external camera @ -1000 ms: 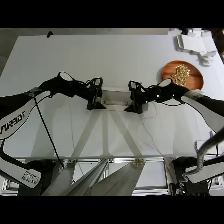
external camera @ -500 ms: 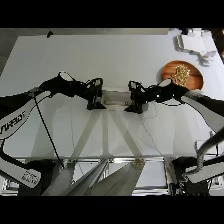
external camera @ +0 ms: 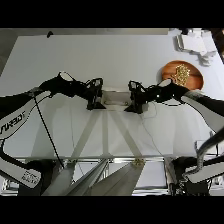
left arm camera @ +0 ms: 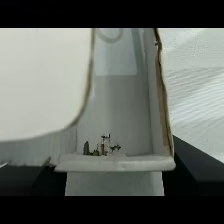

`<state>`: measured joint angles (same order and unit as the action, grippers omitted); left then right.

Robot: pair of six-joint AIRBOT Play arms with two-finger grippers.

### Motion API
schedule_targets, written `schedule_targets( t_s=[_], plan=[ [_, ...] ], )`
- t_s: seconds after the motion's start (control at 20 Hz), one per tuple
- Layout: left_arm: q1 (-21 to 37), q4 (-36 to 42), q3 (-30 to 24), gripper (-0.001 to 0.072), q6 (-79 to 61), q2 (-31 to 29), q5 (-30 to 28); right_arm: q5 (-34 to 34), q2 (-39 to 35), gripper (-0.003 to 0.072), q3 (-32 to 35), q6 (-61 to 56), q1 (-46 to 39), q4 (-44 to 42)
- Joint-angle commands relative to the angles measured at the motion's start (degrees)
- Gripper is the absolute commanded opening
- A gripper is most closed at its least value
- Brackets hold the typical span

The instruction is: Fold the box and place the chain.

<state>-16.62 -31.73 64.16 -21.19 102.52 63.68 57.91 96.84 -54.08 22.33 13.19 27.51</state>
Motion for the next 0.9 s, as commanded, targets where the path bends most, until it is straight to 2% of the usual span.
schedule_targets(
  t_s=[0.0,0.4,0.55,0.6,0.65,0.7,0.75,0.85],
  plan=[
    [-0.02,-0.02,-0.04,0.0274,0.0,0.04,-0.04,-0.33,-0.26,0.0622,-0.04,-0.02,-0.09,0.79],
    [-0.02,-0.02,-0.04,0.0275,0.0,0.04,-0.04,-0.63,-9.25,0.0652,-0.04,-4.83,-6.82,12.9],
    [-0.02,-0.02,-0.04,0.0275,0.0,0.04,-0.04,1.84,-13.88,0.0643,-0.02,-9.6,-9.07,17.84],
    [-0.02,-0.02,-0.04,0.0275,0.0,0.04,-0.04,2.64,-15.41,0.0611,-0.02,-11.43,-9.4,18.32],
    [-0.02,-0.02,-0.04,0.0275,0.0,0.04,-0.04,3.91,-16.9,0.0482,-0.04,-13.46,-9.46,18.29],
    [-0.02,-0.02,-0.04,0.0275,0.0,0.04,-0.04,6.36,-18.12,0.027,-0.04,-14.56,-9.22,17.38],
    [-0.02,-0.02,-0.04,0.0275,0.0,0.04,-0.07,9.51,-19.26,-0.0001,-0.04,-14.84,-8.76,16.09],
    [-0.02,-0.02,-0.04,0.0275,0.0,0.04,-0.02,11.98,-19.98,0.001,-0.02,-15.34,-6.67,12.09]
  ],
)
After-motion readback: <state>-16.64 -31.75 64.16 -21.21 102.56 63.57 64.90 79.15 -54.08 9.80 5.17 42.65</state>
